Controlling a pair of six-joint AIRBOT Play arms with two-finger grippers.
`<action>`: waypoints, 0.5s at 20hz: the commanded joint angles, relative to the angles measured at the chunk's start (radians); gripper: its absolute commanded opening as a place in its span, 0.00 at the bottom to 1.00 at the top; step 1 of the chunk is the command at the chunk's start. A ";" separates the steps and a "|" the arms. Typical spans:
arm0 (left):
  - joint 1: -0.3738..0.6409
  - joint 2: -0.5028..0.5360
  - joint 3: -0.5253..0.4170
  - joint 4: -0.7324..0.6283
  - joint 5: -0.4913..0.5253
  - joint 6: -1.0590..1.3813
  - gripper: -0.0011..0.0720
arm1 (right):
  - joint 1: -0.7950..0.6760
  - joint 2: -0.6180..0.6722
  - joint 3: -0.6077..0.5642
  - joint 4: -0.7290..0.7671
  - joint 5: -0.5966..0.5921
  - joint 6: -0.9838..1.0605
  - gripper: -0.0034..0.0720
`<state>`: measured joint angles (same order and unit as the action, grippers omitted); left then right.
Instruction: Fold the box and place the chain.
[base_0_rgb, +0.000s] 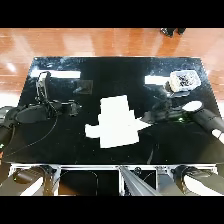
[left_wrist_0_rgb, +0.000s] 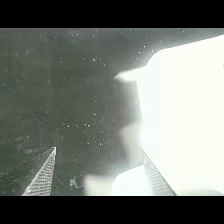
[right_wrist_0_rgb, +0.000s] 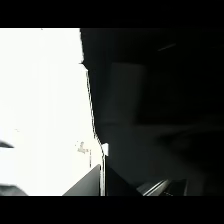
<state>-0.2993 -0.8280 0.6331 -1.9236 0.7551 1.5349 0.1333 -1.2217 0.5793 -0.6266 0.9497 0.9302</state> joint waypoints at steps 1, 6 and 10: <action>0.000 -0.033 0.001 -0.036 0.009 0.001 0.86 | 0.223 0.009 -0.037 0.024 -0.216 -0.003 0.09; 0.008 -0.134 0.003 -0.142 0.087 0.001 0.86 | 0.266 0.010 -0.036 0.024 -0.214 -0.003 0.09; 0.117 -0.241 0.003 -0.271 0.204 0.095 0.86 | 0.266 0.010 -0.036 0.024 -0.209 -0.003 0.09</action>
<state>-0.2440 -1.0000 0.6350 -2.0834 0.8677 1.5532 0.3870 -1.2125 0.5442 -0.6037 0.7479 0.9279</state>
